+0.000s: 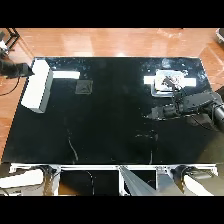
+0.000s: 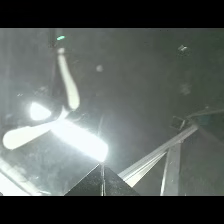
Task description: Fold the box and place the chain.
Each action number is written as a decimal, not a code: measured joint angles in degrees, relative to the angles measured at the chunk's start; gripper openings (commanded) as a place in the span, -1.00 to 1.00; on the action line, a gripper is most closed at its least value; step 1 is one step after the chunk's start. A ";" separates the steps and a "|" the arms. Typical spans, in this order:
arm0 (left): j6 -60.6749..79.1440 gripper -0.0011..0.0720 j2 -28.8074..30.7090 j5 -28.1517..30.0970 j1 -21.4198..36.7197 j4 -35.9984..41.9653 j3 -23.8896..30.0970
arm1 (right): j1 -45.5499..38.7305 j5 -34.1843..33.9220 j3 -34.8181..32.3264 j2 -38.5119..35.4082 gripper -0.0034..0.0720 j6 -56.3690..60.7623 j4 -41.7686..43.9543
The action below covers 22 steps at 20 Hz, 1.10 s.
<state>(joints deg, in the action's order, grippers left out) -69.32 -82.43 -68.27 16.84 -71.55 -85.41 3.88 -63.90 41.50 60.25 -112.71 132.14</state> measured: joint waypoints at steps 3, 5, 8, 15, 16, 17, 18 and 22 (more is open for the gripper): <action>-4.17 -0.91 2.43 -4.94 -3.76 0.94 -1.86 | -2.08 -1.64 0.20 -3.52 -0.86 2.43 -2.75; -5.51 -0.91 5.05 -6.43 -6.38 2.58 -0.72 | -4.98 -1.88 0.39 -6.82 -0.86 5.22 -6.64; -6.21 -0.91 11.50 -4.92 -11.45 4.52 6.34 | -9.05 -0.07 0.50 -12.79 -0.86 10.16 -13.35; -11.37 -0.91 26.40 8.90 -25.99 -1.29 31.39 | -6.25 9.94 -3.65 -21.14 -0.86 18.16 -22.16; -12.68 -0.91 27.17 10.03 -27.19 -2.34 33.09 | -5.11 11.28 -4.07 -21.44 -0.86 20.85 -25.33; -13.99 -0.91 28.02 11.23 -28.15 -3.45 34.82 | -4.31 11.89 -4.13 -21.55 -0.86 23.30 -28.39; -14.99 -0.91 28.94 12.57 -28.76 -4.11 36.46 | -3.69 11.80 -3.67 -21.46 -0.86 25.51 -31.65; -17.53 -0.91 32.76 17.97 -29.94 -5.40 42.49 | -2.54 6.56 -1.42 -20.15 -0.86 29.53 -40.74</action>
<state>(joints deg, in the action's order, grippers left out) -86.85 -49.67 -50.30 -13.10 -76.95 -42.92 1.34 -57.34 40.07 40.10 -83.18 91.39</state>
